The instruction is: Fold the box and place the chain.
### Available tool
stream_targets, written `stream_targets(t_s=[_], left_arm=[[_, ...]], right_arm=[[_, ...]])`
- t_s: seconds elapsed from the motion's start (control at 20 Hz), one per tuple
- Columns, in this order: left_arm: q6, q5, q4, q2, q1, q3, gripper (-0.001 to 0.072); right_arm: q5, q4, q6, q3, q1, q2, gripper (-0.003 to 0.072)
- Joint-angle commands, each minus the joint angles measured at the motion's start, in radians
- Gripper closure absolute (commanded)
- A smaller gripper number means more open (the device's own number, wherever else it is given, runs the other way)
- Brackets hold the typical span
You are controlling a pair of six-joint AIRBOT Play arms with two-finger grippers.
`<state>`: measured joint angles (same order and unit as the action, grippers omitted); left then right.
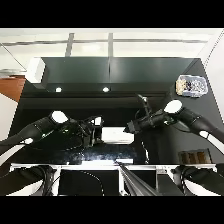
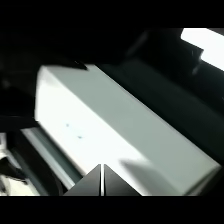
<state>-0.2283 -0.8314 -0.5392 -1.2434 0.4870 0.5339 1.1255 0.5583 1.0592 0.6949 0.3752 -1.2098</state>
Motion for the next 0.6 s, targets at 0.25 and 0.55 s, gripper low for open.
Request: stream_targets(t_s=[0.25, 0.55], left_arm=[[0.084, -0.003, -0.072, 0.106, -0.002, 0.001, 0.0000], [0.493, -0.077, -0.360, 0.309, -0.011, 0.002, -0.0001]], right_arm=[[0.184, 0.007, 0.003, 0.134, -0.302, 0.201, 0.0650], [0.226, 0.100, -0.002, 0.134, -0.444, 0.224, 0.0650]])
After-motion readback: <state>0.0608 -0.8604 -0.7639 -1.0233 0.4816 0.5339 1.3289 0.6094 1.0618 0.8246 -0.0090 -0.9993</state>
